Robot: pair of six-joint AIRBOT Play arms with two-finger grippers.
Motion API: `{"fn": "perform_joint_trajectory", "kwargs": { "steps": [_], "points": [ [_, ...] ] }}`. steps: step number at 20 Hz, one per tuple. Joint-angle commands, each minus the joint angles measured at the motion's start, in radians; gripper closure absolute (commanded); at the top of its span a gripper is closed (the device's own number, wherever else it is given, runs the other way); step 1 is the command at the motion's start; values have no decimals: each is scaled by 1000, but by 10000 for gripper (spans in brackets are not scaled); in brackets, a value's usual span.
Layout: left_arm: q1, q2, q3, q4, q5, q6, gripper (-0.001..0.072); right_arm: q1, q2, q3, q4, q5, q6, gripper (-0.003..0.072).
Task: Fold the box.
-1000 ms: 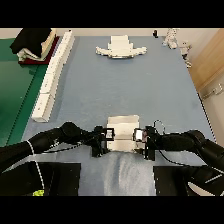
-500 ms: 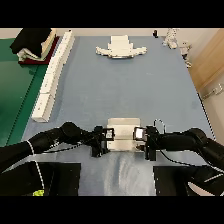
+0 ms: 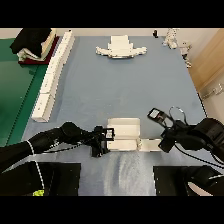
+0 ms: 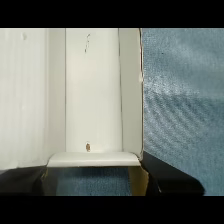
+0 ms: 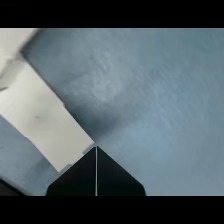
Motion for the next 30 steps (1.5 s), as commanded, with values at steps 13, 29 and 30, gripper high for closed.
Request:
{"fn": "perform_joint_trajectory", "kwargs": {
  "steps": [13, 29, 30],
  "points": [
    [1, 0, 0, 0, 0, 0, 259, -895, -301, 7, 661, -116, -67, 687],
    [1, 0, 0, 0, 0, 0, 260, -846, -413, -90, 883, -171, -126, 687],
    [1, 0, 0, 0, 0, 0, 260, -825, -407, -90, 882, -170, -126, 687]
  ]
}}
